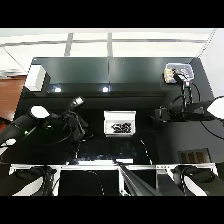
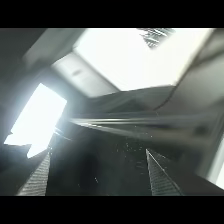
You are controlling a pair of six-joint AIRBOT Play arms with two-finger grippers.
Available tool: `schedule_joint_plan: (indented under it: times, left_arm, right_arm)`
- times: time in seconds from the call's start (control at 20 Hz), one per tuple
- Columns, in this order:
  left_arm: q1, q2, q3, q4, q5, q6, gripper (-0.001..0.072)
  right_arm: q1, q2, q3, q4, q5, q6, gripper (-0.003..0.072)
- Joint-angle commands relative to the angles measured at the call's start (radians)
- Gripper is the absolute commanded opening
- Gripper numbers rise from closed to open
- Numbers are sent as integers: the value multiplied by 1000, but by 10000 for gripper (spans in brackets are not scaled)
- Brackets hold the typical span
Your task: Fold the box and place the chain.
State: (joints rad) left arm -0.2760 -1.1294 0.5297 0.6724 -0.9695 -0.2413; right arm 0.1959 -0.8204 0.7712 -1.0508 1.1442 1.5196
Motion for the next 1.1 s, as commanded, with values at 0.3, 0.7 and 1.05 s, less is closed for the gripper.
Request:
schedule_joint_plan:
  times: [0.3,0.7,1.05]
  left_arm:
    - [-160,-72,10,-105,181,527,717]
    - [-166,-169,68,-213,171,523,717]
    - [-197,-200,105,-206,179,524,717]
  right_arm:
    - [0,1,0,3,-4,32,227]
    - [0,1,0,3,-4,32,227]
    - [0,1,0,3,-8,32,227]
